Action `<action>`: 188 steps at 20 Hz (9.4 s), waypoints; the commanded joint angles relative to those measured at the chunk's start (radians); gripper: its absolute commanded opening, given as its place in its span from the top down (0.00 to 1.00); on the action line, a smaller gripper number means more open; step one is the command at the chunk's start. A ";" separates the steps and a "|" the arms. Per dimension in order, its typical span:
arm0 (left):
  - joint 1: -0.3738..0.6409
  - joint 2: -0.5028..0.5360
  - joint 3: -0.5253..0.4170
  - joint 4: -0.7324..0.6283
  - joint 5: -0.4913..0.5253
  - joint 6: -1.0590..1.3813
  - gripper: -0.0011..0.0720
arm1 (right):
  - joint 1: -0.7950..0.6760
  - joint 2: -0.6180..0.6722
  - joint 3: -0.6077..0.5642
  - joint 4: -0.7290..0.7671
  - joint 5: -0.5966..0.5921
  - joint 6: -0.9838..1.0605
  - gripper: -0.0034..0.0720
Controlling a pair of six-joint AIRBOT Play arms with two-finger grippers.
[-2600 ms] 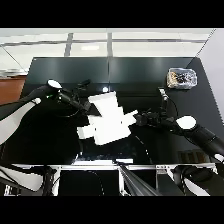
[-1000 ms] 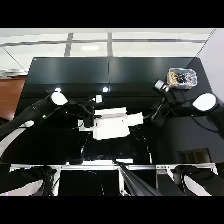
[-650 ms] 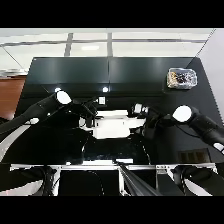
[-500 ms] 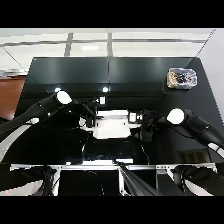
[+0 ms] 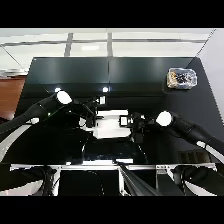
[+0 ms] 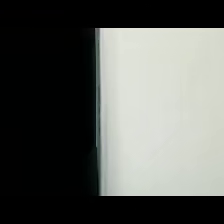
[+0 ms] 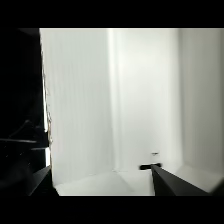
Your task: Fold the box and place the chain.
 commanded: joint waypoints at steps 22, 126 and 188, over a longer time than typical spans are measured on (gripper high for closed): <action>0.000 -0.001 0.001 0.000 0.000 0.000 0.95 | -0.139 0.045 0.008 -0.109 0.230 0.013 0.03; 0.037 0.243 -0.198 -0.294 0.148 -0.536 0.95 | -0.082 -0.228 0.092 0.142 -0.008 -0.207 0.32; -0.008 0.227 -0.240 -0.059 0.164 -0.068 0.77 | -0.082 -0.228 0.092 0.142 -0.008 -0.206 0.71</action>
